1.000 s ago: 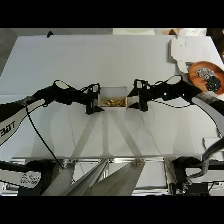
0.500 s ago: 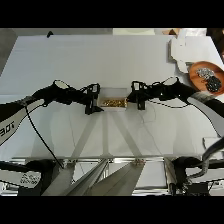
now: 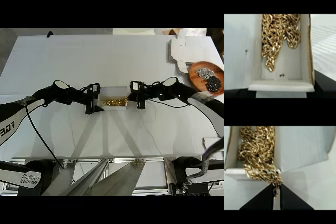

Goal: Fold the box and place the chain.

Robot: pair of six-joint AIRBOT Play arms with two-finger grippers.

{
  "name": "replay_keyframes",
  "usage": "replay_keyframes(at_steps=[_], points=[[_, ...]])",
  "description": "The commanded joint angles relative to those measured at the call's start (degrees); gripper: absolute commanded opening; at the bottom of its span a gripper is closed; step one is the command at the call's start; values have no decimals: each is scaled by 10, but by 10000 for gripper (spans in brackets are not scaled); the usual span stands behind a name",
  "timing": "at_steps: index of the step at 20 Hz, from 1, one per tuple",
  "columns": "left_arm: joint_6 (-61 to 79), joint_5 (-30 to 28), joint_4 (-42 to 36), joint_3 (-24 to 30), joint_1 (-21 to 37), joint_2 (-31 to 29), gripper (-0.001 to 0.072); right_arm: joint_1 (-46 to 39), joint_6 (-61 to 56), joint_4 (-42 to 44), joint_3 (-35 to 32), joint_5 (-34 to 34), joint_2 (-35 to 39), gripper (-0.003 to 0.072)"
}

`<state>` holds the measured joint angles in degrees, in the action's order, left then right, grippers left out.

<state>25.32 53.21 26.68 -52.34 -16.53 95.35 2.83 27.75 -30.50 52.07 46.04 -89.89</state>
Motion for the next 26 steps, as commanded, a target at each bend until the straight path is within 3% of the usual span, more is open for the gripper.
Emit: replay_keyframes(at_steps=[1, 8, 12, 16, 19, 23, 24, 25, 26], points=[[2, 2, 1, 0, 0, 0, 280, 0, -49, -31, 1, -33, 28, 12], [2, 2, 1, 0, 0, 0, 280, 0, -129, -68, 1, 10, 130, 13], [2, 2, 1, 0, 0, 0, 280, 3, -132, -22, 1, 75, 159, 13], [2, 2, 1, 0, 0, 0, 280, 59, -135, -17, 1, 42, 157, 11], [2, 2, 1, 0, 0, 0, 280, 100, -203, -45, 1, -3, 151, 11], [2, 2, 1, 0, 0, 0, 280, 122, -248, -70, 1, -6, 112, 20], [2, 2, 1, 0, 0, 0, 280, 122, -263, -71, 1, -6, 103, 88], [2, 2, 1, 0, 0, 0, 280, 122, -279, -72, 1, -5, 100, 249], [2, 2, 1, 0, 0, 0, 280, 122, -294, -71, 1, -2, 102, 342]])
